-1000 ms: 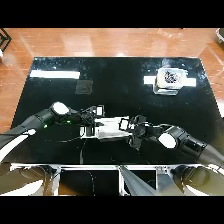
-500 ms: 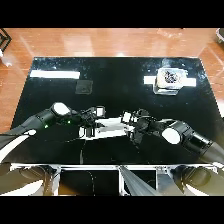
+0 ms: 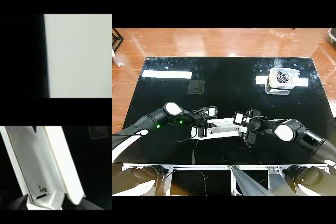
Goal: Fold the box and place the chain.
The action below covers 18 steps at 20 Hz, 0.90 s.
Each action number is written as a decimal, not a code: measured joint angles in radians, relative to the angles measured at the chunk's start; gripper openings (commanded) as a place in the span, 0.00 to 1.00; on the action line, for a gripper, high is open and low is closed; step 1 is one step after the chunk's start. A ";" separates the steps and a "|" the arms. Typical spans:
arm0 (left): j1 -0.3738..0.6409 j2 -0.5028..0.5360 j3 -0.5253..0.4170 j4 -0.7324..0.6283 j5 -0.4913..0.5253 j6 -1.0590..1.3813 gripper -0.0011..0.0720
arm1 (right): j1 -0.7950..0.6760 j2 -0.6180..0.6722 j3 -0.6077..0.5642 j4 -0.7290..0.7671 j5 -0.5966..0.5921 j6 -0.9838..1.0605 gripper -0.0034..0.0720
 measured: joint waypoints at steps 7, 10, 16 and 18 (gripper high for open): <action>0.000 0.000 0.000 0.000 0.000 0.000 0.04 | -0.065 -0.055 0.007 0.274 0.039 -0.310 0.98; 0.000 0.000 0.000 0.002 0.000 -0.007 0.04 | -0.071 -0.091 0.007 0.343 0.064 -0.403 0.98; 0.000 0.000 0.000 0.005 0.000 -0.022 0.04 | -0.073 -0.159 0.008 0.383 0.116 -0.473 0.98; 0.000 0.000 0.000 0.005 0.002 -0.025 0.04 | -0.073 -0.180 0.008 0.391 0.123 -0.489 0.98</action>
